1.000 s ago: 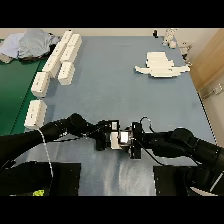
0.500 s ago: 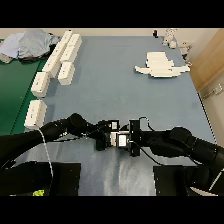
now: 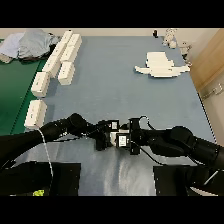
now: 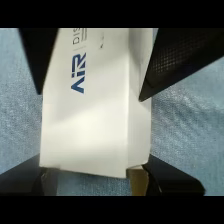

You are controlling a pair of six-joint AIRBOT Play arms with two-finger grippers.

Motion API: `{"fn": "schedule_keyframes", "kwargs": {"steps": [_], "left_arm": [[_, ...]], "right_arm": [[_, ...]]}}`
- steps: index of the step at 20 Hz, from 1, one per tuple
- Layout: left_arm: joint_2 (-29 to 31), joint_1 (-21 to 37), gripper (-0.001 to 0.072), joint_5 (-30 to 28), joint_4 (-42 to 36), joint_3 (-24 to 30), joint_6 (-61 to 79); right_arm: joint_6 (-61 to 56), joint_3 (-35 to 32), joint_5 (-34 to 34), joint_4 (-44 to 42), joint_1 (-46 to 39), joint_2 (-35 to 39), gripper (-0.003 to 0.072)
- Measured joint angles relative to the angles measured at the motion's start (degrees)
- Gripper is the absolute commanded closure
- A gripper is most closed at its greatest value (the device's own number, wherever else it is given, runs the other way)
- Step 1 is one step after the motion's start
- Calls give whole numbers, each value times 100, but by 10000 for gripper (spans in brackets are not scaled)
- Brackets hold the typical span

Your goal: Fold the box.

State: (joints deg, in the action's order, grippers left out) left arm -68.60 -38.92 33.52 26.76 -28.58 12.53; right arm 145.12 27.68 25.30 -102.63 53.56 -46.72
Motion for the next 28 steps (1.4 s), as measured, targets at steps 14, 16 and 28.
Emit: {"fn": "schedule_keyframes", "kwargs": {"steps": [14,16,28], "left_arm": [[0,0,198,2,0,0,0],[0,0,198,2,0,0,0],[0,0,198,0,2,0,4]], "right_arm": [[-7,111,-46,153,-70,-79,160],[-7,111,-44,157,-74,-125,160],[-4,111,66,-2,-63,-236,160]]}}
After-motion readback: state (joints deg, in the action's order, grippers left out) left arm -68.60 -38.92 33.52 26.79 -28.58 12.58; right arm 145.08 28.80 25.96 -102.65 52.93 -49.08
